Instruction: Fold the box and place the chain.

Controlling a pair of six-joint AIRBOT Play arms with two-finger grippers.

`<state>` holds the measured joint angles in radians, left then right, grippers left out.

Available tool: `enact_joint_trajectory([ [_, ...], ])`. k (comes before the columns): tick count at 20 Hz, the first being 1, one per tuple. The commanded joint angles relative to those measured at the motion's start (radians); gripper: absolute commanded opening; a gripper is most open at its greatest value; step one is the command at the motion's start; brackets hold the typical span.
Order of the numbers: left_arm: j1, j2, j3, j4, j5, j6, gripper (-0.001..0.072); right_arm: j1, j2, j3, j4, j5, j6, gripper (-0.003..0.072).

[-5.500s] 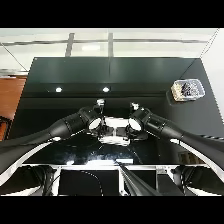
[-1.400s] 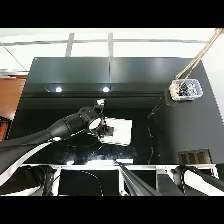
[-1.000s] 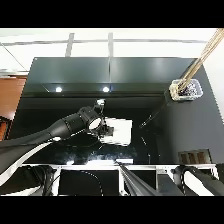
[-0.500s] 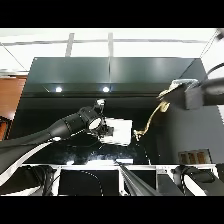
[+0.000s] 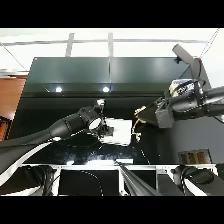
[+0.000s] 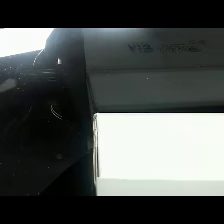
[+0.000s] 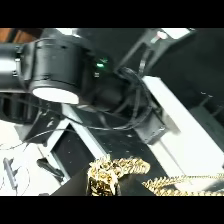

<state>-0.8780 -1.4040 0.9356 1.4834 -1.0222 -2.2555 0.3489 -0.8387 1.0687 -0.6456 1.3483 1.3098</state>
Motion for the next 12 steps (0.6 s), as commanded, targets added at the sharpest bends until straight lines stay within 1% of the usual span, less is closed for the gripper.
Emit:
enact_joint_trajectory([
  [1,0.001,0.000,0.000,0.000,0.000,0.000,0.0030,0.097,-0.019,-0.043,0.008,-0.105,0.014,0.0006],
  [5,0.001,0.000,0.000,0.000,0.000,0.000,0.0030,0.170,-0.058,-0.174,0.014,-0.249,0.037,0.0006],
  [8,0.001,0.000,0.000,0.000,0.000,0.000,0.0030,0.192,-0.079,-0.278,0.029,-0.365,0.051,0.0007],
  [12,0.001,0.000,0.000,0.000,0.000,0.000,0.0030,0.191,-0.122,-0.337,0.042,-0.401,0.051,0.0010],
])
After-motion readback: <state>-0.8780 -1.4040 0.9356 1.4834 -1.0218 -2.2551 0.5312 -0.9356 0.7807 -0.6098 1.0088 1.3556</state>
